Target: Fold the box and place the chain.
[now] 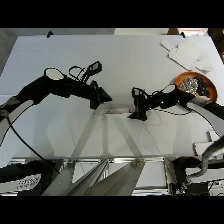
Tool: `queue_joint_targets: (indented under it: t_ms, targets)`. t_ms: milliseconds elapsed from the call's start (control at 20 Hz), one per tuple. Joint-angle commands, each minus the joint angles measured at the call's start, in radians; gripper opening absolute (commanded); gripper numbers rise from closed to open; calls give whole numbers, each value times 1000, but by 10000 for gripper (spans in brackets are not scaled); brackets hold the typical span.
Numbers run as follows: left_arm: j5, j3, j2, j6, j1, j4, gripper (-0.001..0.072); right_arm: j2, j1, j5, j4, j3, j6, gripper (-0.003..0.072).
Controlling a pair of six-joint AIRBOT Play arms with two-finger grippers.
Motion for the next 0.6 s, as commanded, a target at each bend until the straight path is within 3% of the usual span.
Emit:
queue_joint_targets:
  t_ms: [0,150,550]
  targets:
    - [251,-3,-77,7,0,-77,10,1,-1,0,0,1,0,459]
    - [332,-3,-107,7,0,-73,9,1,-1,0,0,1,0,459]
    - [304,-3,-174,4,-38,-70,10,1,-1,0,0,1,0,459]
